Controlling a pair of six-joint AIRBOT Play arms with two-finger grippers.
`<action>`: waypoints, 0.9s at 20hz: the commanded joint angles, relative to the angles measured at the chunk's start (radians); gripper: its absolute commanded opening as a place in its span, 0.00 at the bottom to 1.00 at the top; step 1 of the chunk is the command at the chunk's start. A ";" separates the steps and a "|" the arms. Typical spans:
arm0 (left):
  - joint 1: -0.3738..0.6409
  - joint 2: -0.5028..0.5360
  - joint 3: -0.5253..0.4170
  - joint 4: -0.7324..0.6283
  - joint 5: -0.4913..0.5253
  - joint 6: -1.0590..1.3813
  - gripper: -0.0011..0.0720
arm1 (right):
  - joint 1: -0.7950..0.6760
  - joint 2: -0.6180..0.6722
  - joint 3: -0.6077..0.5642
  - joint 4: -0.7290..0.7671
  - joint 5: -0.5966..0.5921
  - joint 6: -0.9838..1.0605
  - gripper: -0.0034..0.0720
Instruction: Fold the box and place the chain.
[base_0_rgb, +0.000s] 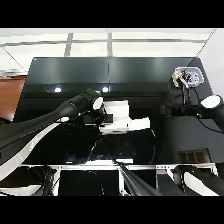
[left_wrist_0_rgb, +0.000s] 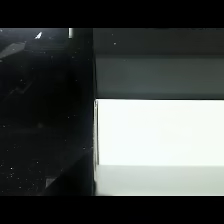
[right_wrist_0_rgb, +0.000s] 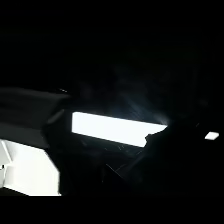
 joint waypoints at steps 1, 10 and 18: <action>0.000 0.001 0.001 -0.003 -0.002 0.002 0.05 | -0.047 -0.104 -0.045 0.095 0.143 0.048 0.06; 0.000 0.001 0.001 -0.002 -0.006 0.002 0.05 | 0.181 -0.218 -0.034 0.364 0.182 -0.249 0.06; 0.000 0.001 0.000 -0.001 -0.006 0.003 0.05 | 0.205 -0.218 0.050 0.274 0.256 -0.230 0.64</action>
